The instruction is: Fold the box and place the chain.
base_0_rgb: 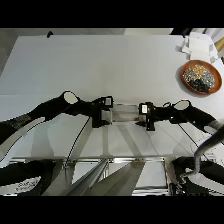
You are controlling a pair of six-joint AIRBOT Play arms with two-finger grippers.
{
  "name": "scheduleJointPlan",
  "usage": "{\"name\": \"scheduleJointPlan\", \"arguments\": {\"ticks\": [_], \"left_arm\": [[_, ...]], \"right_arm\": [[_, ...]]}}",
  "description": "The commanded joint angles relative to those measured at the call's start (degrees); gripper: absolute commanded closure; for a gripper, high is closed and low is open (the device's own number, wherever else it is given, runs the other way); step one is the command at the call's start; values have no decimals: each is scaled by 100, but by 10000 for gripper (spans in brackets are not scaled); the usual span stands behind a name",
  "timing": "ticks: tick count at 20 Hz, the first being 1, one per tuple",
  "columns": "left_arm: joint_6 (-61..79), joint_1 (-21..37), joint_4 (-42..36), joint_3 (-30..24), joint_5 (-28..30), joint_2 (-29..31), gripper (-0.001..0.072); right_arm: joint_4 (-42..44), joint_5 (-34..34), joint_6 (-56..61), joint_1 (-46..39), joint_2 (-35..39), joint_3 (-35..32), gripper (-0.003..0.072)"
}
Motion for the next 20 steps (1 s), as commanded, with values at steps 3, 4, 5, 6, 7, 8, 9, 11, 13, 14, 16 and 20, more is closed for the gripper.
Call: {"name": "scheduleJointPlan", "arguments": {"ticks": [3, 4, 5, 6, 7, 8, 9, 11, 13, 14, 16, 20], "left_arm": [[28, -39, -28, -2, 55, 2, 3], [98, -74, -81, -2, 74, 2, 3], [219, -111, -151, -2, 85, -7, 3], [350, -151, -245, -2, 83, -35, 4], [424, -186, -299, -2, 81, -76, 4], [431, -219, -328, -2, 79, -133, 5], [426, -247, -354, -2, 85, -184, 5], [428, -264, -450, -2, 92, -271, 7], [428, -284, -579, -2, 162, -321, 11], [428, -289, -649, -2, 199, -337, 12], [428, -299, -684, -2, 258, -352, 15], [428, -299, -656, -2, 271, -354, 287]], "right_arm": [[0, -7, 2, 0, 0, 4, 285], [0, -7, 2, 0, 0, 4, 285], [0, -7, 2, 0, 0, 4, 285], [0, -7, 2, 0, 0, 4, 285], [0, -7, 2, 0, 0, 4, 285], [0, -7, 2, 0, 0, 4, 285], [0, -4, 2, 0, 0, 4, 285], [0, -7, 2, 0, 0, 4, 285], [0, -7, 2, 0, 0, 4, 285], [0, -7, 2, 0, 0, 4, 285], [0, -7, 2, 0, 0, 4, 285], [0, -7, 2, 0, 0, 4, 285]]}}
